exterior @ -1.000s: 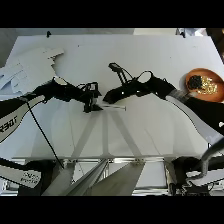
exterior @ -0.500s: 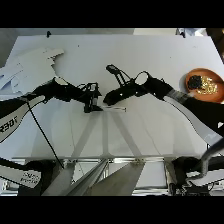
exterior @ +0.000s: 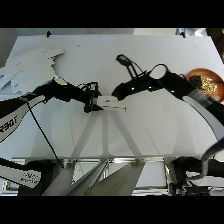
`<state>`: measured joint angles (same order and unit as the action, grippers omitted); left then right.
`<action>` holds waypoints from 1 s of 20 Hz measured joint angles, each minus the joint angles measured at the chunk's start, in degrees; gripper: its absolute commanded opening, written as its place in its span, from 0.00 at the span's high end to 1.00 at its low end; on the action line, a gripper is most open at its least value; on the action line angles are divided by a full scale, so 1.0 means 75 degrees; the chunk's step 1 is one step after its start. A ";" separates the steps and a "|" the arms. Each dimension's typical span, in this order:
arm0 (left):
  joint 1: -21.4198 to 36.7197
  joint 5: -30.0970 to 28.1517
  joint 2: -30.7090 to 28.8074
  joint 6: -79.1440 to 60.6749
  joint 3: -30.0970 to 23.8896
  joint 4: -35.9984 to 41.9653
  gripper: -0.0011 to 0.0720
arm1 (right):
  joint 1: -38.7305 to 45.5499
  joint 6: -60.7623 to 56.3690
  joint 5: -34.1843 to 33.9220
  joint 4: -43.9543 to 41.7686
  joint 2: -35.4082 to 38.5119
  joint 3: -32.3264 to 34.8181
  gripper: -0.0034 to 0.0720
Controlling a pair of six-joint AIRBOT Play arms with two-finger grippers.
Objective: Fold the box and place the chain.
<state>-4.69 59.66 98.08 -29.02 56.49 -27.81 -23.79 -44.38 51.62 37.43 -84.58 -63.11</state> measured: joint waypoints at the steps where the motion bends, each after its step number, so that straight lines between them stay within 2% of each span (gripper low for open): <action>1: 0.0000 0.0006 0.0000 -0.0009 0.0000 -0.0003 0.53 | 0.0149 0.0108 0.0000 -0.0090 0.0079 0.0262 0.94; 5: 0.0000 0.0020 0.0000 -0.0012 0.0000 -0.0009 0.53 | 0.0405 0.0554 0.0052 -0.0571 0.0262 0.1352 0.94; 8: 0.0000 0.0023 0.0000 -0.0017 0.0000 -0.0015 0.53 | 0.0431 0.0761 -0.0175 -0.0836 0.0312 0.1851 0.94; 17: -0.0003 0.0032 0.0000 -0.0020 0.0000 -0.0012 0.53 | 0.0399 0.0901 -0.0428 -0.0647 0.0385 0.2162 0.94; 20: -0.0003 0.0032 0.0000 -0.0003 0.0000 -0.0012 0.53 | 0.0417 0.1093 -0.0458 -0.0568 0.0831 0.2192 0.94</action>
<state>-4.71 59.90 98.08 -29.04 56.49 -27.90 -20.67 -36.18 48.18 33.17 -78.35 -46.68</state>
